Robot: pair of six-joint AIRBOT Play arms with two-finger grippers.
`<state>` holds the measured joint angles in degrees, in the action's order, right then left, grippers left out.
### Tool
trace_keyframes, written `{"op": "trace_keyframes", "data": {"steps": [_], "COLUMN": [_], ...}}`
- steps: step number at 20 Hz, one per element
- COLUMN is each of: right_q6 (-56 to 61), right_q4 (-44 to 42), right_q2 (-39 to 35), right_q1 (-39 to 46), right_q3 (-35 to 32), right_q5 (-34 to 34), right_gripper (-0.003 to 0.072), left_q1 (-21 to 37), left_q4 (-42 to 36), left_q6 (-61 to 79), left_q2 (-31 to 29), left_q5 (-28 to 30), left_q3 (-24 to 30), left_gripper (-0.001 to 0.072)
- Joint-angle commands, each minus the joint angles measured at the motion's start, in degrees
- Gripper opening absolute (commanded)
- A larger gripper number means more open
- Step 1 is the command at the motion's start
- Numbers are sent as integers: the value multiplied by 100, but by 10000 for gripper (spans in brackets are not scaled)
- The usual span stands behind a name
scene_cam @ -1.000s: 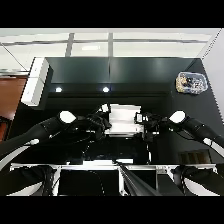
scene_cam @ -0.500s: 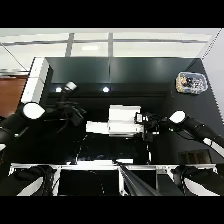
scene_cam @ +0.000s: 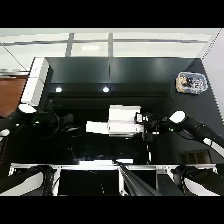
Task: Fold the box and place the chain.
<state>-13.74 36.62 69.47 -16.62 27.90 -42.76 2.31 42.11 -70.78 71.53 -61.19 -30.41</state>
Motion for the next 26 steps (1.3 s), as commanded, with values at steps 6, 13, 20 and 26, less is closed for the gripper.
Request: {"op": "trace_keyframes", "data": {"steps": [6,13,20,26], "right_q6": [2,2,0,0], "right_q4": [2,2,0,0], "right_q2": [2,2,2,2], "right_q1": [-4,-4,-4,-4], "right_q3": [0,0,0,0], "right_q5": [-4,-4,-4,17], "right_gripper": [69,69,69,69], "left_q1": [-1480,-1574,-1971,-3224], "left_q4": [-1792,-1790,-1266,625], "left_q6": [1545,1869,1213,-1552], "left_q2": [994,994,935,831], "left_q5": [96,-343,-553,643], "left_q3": [-271,-800,-1410,-2107], "left_gripper": [29,501,708,707]}}
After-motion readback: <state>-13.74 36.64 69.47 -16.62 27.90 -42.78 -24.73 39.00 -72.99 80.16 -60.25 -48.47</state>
